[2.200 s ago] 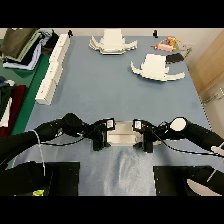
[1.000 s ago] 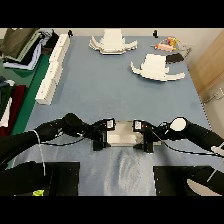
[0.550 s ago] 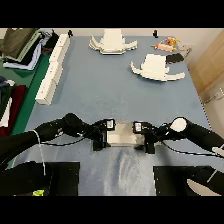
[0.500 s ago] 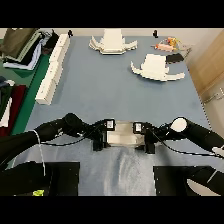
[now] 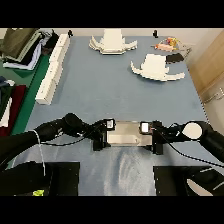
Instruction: Fold the box.
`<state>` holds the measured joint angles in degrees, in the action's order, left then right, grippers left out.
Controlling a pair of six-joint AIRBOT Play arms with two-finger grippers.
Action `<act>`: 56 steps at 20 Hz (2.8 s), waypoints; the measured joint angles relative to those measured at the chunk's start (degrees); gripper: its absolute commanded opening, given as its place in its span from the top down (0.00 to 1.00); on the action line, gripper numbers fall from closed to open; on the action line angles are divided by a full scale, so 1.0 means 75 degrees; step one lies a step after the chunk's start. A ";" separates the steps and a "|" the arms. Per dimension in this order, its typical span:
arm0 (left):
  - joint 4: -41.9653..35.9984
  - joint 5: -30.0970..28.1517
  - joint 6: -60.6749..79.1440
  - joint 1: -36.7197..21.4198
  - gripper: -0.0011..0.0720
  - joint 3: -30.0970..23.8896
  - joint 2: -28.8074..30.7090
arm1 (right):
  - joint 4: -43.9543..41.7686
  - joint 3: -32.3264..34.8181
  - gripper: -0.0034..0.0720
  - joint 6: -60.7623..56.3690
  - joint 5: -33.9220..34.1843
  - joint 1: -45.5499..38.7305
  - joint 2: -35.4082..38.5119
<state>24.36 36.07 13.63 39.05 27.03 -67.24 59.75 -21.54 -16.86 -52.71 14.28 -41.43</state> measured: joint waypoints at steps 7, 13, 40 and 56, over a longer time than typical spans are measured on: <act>0.0000 0.0003 0.0000 0.0000 0.33 0.0000 0.0000 | -0.2317 0.0003 0.02 -0.4182 -0.0874 0.0003 0.0813; 0.0000 0.0006 0.0000 0.0000 0.33 0.0000 0.0000 | -0.3751 0.0003 0.03 -0.5831 -0.0848 0.0009 0.0901; -0.0015 -0.0006 -0.0020 -0.0003 0.33 0.0000 0.0000 | -0.3791 -0.1556 0.85 -0.4876 0.1475 0.0061 -0.3369; 0.0015 0.0017 0.0012 0.0000 0.33 0.0000 0.0000 | -0.3786 -0.1588 0.85 -0.4147 0.1116 0.0058 -0.1897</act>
<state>24.47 36.21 13.72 39.05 27.03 -67.24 31.35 -33.45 -47.97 -44.34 14.72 -55.66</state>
